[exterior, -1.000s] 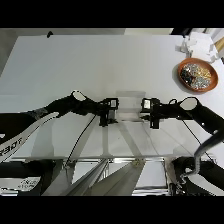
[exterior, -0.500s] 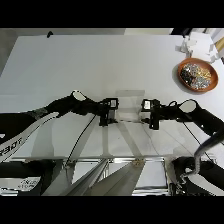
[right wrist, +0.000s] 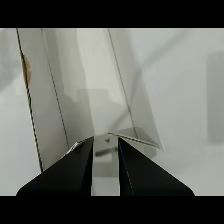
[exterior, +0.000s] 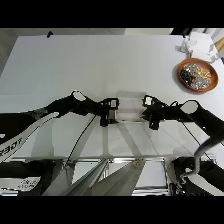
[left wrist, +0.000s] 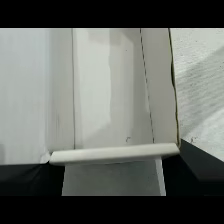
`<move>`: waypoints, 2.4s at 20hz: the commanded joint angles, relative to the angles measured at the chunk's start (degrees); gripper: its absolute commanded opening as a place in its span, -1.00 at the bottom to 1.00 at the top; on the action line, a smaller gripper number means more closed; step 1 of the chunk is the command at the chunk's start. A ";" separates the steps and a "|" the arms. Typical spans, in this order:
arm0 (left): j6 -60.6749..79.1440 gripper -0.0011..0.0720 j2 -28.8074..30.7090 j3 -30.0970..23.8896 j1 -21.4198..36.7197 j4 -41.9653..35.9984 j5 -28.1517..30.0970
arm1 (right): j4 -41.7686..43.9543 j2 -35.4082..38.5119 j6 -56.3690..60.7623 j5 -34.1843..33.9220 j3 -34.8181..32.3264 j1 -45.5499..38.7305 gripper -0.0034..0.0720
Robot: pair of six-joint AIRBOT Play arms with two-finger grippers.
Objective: Fold the box and place the chain.
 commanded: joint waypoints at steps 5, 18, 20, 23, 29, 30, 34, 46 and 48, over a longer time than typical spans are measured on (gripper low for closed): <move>0.00 -0.78 0.04 0.04 0.02 0.15 0.20 | -23.37 8.44 41.46 1.60 -0.02 -0.04 -0.48; 0.00 -0.78 0.04 0.02 0.02 0.17 0.17 | -27.74 12.02 69.61 4.98 1.14 -14.93 -0.85; 0.00 -0.78 0.04 0.04 0.02 0.15 0.20 | -26.58 11.23 69.57 4.85 1.11 -18.03 -0.85; 0.00 -0.78 0.02 0.04 0.02 0.15 0.20 | -26.36 7.72 69.33 5.64 1.11 -18.71 -0.85; 0.00 -0.78 0.04 0.04 0.02 0.17 0.20 | -9.33 -1.05 59.80 9.18 1.09 -15.78 -0.85; 0.00 -0.78 0.04 0.02 0.02 0.17 0.17 | -9.40 -2.49 59.87 9.18 1.05 -14.86 -0.85; 0.00 -0.78 0.04 0.04 0.02 0.15 0.17 | -6.56 -4.79 58.86 9.25 0.85 -13.20 -0.85; 0.00 -0.78 0.04 0.04 0.02 0.15 0.17 | 3.30 1.79 54.36 11.50 0.87 -12.59 -0.42; 0.00 -0.78 0.04 0.02 0.02 0.15 0.20 | 3.39 2.38 54.55 12.24 0.87 -12.59 -0.41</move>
